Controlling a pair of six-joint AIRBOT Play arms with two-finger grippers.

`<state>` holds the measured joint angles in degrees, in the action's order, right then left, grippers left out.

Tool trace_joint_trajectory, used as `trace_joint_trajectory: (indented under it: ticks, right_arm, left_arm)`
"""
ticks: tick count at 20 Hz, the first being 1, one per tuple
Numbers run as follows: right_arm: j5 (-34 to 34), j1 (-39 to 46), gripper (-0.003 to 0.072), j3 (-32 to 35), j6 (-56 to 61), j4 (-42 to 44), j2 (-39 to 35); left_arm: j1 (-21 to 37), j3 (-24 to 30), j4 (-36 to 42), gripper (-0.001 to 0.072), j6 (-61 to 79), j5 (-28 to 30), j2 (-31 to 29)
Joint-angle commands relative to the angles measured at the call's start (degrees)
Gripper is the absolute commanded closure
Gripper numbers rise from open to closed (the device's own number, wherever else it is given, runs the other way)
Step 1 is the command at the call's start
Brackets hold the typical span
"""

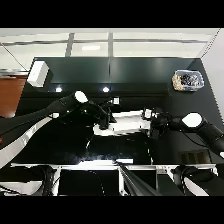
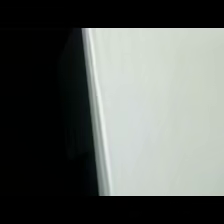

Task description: Fold the box and place the chain.

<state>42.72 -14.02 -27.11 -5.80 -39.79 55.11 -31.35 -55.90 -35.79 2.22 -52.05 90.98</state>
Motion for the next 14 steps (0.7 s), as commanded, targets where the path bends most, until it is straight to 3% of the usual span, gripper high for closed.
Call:
trace_joint_trajectory:
  ticks: [1, 11, 14]
  right_arm:
    - [-2.0, 0.0, -0.0016, 0.0, -3.1, 1.4, 0.0]
    - [-2.9, 2.3, -0.0016, 0.0, -3.3, 3.5, 0.5]
    - [0.6, 2.1, -0.0017, 0.1, -5.0, 8.3, 2.6]
  left_arm:
    - [0.0, 0.0, 0.0, 0.0682, 1.9, -1.3, -0.3]
    - [0.0, 0.0, 0.0, 0.0681, 2.7, -0.5, -0.3]
    - [0.0, 0.0, 0.0, 0.0682, 2.7, -0.4, -0.3]
